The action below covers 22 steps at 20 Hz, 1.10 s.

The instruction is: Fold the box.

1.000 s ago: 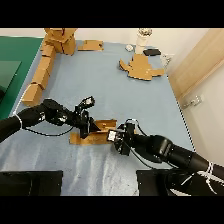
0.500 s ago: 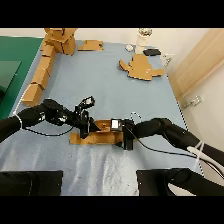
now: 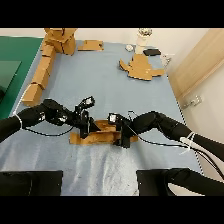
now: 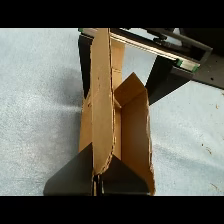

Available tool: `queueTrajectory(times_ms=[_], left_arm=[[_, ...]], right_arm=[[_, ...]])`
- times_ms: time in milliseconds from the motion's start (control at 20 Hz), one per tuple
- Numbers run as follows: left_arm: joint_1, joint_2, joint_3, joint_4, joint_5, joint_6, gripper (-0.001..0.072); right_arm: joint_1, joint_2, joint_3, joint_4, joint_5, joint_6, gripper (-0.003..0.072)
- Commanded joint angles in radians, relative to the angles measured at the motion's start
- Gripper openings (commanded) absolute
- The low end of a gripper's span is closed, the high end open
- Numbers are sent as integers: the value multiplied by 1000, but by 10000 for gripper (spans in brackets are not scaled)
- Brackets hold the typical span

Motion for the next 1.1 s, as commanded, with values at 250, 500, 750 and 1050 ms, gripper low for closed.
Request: queueTrajectory(times_ms=[250,500,750,1050], left_arm=[[-1,0,0,0,0,0,14],[-1,0,0,0,0,0,14],[-1,0,0,0,0,0,14],[-1,0,0,0,0,0,14]], right_arm=[[0,-50,3,2,12,-120,710],[0,-74,3,20,12,-129,700],[0,-76,3,23,19,-128,663],[1,-77,3,23,26,-129,505]])
